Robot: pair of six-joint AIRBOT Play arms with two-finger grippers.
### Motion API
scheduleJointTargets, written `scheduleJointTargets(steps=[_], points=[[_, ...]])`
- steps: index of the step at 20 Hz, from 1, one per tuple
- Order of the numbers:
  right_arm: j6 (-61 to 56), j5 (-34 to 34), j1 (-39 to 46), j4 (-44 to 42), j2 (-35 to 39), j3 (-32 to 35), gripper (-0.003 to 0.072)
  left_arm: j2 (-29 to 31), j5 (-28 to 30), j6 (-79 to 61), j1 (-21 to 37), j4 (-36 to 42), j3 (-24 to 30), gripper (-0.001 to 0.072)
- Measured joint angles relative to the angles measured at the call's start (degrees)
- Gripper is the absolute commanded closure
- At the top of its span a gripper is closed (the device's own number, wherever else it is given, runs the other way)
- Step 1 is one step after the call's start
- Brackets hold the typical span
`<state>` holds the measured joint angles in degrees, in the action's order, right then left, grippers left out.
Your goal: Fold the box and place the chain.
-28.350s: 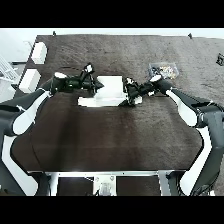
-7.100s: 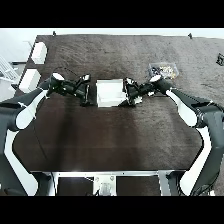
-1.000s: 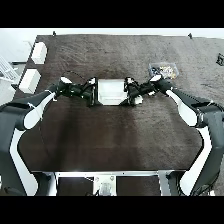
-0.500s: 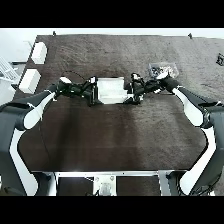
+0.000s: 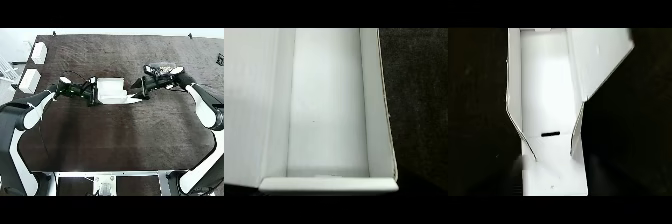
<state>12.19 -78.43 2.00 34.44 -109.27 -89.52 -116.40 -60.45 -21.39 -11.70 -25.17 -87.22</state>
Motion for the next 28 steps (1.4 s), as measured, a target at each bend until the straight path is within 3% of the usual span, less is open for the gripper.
scheduleJointTargets(steps=[2, 7, 13, 19, 28], points=[[-1.0, -1.1, -0.3, -0.7, 1.7, 0.0, 0.0672, 0.0, -0.2, 0.0, 0.0, 0.0, 0.0, 0.0251], [-2.2, -0.7, -4.0, -3.6, 3.1, 0.1, 0.0674, 0.0, -0.2, 0.1, 0.0, 0.0, 0.0, 0.0252], [-4.2, 11.1, -7.9, -5.1, 2.4, -0.4, 0.0676, 0.0, -0.3, 0.3, 0.0, -0.1, 0.0, 0.0252], [-5.0, 17.0, -8.6, -4.9, -0.9, -3.2, 0.0676, 0.0, -0.2, 0.5, 0.0, 0.0, 0.0, 0.0252], [-11.1, 14.5, -9.5, 2.9, -5.2, -6.1, 0.0675, 0.0, -0.7, 0.4, 0.0, -0.2, 0.0, 0.0252]])
